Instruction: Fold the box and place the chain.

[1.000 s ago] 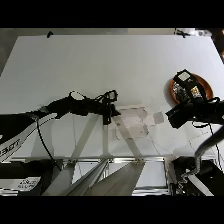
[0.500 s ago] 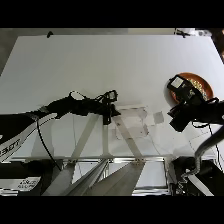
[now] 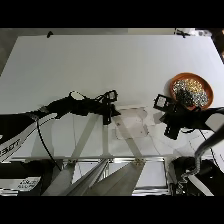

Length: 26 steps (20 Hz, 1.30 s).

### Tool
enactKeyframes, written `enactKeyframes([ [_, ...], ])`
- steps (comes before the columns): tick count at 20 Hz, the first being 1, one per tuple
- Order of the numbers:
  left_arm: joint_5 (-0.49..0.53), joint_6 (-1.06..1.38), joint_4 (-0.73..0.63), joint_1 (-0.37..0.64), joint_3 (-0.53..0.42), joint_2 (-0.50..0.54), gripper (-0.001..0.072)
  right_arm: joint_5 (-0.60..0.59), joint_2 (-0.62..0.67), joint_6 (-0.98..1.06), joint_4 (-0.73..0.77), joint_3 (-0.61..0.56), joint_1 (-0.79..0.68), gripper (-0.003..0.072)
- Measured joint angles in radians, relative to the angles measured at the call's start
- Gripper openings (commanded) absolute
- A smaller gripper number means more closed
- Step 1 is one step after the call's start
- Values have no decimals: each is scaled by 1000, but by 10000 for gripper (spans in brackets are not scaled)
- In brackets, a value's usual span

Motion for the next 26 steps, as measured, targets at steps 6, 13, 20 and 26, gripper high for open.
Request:
enactKeyframes([
  [6,0,0,-1,0,0,0,13,-94,2,-179,102,-202,68,711],
  [13,0,0,-3,0,0,0,13,-299,-46,-315,156,-267,143,709],
  [20,0,0,-3,0,0,0,13,-437,-159,-373,162,-276,155,687],
  [26,0,0,-3,0,0,0,13,-500,-168,-382,161,-269,155,680],
])
